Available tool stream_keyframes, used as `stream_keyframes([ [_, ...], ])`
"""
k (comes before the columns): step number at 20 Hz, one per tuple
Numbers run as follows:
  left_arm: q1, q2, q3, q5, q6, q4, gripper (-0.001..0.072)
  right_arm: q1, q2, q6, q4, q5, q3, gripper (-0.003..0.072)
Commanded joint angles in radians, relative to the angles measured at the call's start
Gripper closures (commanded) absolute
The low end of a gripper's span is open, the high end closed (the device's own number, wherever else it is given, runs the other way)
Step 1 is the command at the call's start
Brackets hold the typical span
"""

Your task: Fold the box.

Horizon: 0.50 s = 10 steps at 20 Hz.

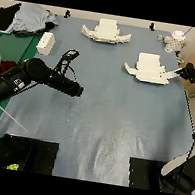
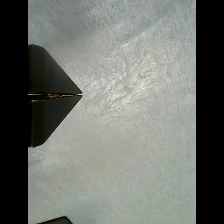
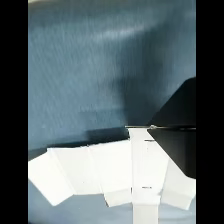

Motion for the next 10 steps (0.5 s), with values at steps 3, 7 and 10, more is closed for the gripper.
stream_keyframes([
  [3, -0.001, 0.000, 0.000, 0.000, 0.000, 0.000, 0.0696, 0.069, 0.167, -0.019, 0.014, 0.056, -0.184, 0.0687],
  [7, -0.001, 0.000, 0.000, 0.000, 0.000, 0.000, 0.0696, 0.140, 0.365, -0.040, -0.005, 0.003, -0.480, 0.0688],
  [10, -0.001, 0.000, 0.000, 0.000, 0.000, 0.000, 0.0696, 0.199, 0.535, -0.053, -0.005, -0.066, -0.739, 0.0688],
])
